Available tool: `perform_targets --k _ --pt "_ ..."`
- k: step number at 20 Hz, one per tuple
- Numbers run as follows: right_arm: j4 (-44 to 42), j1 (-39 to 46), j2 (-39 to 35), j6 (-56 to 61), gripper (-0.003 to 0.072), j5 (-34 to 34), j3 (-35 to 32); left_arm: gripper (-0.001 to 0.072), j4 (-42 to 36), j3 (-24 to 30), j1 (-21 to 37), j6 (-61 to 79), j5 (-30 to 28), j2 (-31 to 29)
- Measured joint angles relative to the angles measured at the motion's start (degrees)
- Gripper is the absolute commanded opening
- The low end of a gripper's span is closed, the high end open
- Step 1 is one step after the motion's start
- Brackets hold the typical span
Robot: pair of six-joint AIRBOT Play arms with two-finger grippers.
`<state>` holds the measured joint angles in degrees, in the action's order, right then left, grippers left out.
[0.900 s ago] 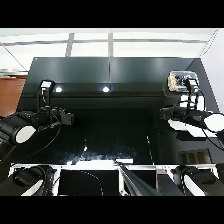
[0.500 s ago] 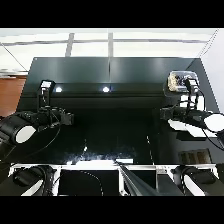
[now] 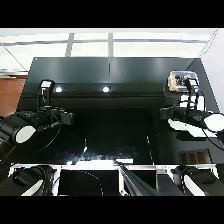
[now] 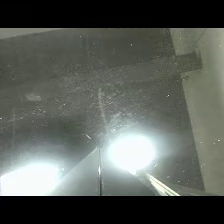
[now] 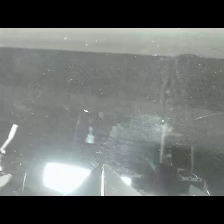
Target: Fold the box and place the chain.
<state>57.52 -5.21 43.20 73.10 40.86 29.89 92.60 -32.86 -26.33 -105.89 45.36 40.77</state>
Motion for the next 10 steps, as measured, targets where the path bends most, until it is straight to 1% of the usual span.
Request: perform_targets --k 1,2,3,4,5,8,10 --pt "-0.8 0.0 0.0 0.0 0.0013 -0.2 0.0 0.0032 -0.4 0.0 0.0 0.0 -1.3 0.1" --pt "-1.6 0.0 0.0 0.0 0.0073 -1.2 0.0 0.0032 -0.7 0.1 0.0 0.0 -3.4 0.2" --pt "-2.4 0.0 0.0 0.0 0.0472 -3.0 0.0 0.008 -1.0 0.1 0.0 0.0 -5.2 0.5" --pt "-3.3 0.0 0.0 0.1 0.0717 -5.2 0.0 0.0359 -1.0 0.1 0.0 0.0 -7.4 0.9" --pt "-4.0 0.0 0.0 0.0 0.0717 -7.3 0.0 0.0693 -1.2 0.1 0.0 0.0 -9.4 1.3" --pt "-4.5 1.8 0.6 1.1 0.0716 -13.0 0.2 0.0702 -1.6 0.0 0.0 -0.4 -14.6 3.0" --pt "1.5 7.8 3.0 6.7 0.0716 -12.8 2.4 0.0702 -1.7 0.0 0.0 -0.5 -16.7 3.7"
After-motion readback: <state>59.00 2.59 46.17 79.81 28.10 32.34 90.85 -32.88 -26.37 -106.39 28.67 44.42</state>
